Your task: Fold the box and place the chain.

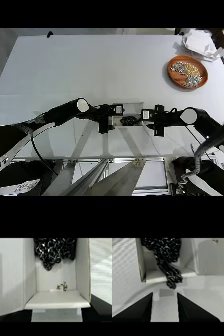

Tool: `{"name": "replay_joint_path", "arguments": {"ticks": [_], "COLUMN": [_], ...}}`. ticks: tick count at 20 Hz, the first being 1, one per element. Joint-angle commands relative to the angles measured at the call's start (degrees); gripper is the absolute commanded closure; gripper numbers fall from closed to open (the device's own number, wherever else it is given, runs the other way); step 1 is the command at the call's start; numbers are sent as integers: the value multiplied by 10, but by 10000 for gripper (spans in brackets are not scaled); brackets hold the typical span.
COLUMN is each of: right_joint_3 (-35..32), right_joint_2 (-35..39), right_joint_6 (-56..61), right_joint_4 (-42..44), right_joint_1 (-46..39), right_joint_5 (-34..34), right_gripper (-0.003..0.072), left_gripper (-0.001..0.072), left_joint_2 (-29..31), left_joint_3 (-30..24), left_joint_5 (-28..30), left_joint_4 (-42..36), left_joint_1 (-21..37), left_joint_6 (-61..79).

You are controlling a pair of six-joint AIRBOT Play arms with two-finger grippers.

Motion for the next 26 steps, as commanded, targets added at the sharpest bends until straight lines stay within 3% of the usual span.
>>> {"name": "replay_joint_path", "arguments": {"ticks": [1, 7, 11, 13, 16, 19, 26], "right_joint_3": [-2, -2, -2, -2, -2, -2, -2], "right_joint_2": [-27, -47, -54, -55, -55, -55, -43], "right_joint_6": [-38, -80, -83, -83, -83, -75, 0], "right_joint_4": [12, 98, 90, 91, 90, 78, 16], "right_joint_1": [9, 9, 9, 9, 9, 9, 9], "right_joint_5": [-20, -55, -57, -58, -58, -54, -54], "right_gripper": [344, 351, 440, 535, 557, 671, 672], "left_gripper": [439, 439, 439, 439, 439, 439, 439], "left_joint_2": [0, 0, 0, 0, 0, 0, 0], "left_joint_3": [0, 0, 0, 0, 0, 0, 0], "left_joint_5": [0, 0, 0, 0, 0, 0, 0], "left_joint_4": [0, 0, 0, 0, 0, 0, 0], "left_joint_1": [0, 0, 0, 0, 0, 0, 0], "left_joint_6": [0, 0, 0, 0, 0, 0, 0]}}
